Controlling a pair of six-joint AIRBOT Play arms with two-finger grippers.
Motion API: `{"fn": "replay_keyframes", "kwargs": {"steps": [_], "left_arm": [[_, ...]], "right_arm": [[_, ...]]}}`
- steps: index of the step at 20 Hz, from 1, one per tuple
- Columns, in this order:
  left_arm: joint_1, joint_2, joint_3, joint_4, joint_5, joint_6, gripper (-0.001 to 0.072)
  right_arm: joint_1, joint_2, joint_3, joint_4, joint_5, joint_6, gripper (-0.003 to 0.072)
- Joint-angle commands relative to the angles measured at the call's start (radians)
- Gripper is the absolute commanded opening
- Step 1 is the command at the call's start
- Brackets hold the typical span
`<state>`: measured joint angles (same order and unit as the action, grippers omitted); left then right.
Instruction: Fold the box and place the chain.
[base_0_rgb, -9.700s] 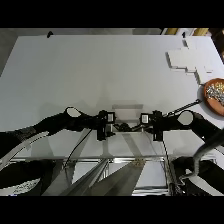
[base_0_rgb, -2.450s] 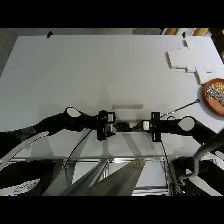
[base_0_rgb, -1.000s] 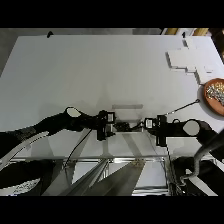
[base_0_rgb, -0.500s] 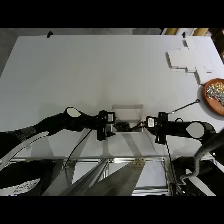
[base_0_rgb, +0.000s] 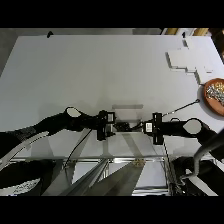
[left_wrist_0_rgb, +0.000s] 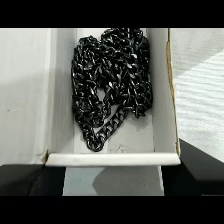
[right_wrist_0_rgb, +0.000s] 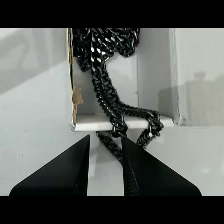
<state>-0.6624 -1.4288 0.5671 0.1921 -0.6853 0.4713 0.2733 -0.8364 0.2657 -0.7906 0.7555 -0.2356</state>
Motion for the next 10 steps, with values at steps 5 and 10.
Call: {"fn": "replay_keyframes", "kwargs": {"steps": [5,10], "left_arm": [[0.0,0.0,0.0,0.0,0.0,0.0,0.0254],[0.0,0.0,0.0,0.0,0.0,0.0,0.0254]], "right_arm": [[0.001,-0.012,-0.001,0.055,-0.014,-0.063,0.0192],[0.001,-0.011,-0.001,0.027,0.015,-0.058,0.0018]]}}
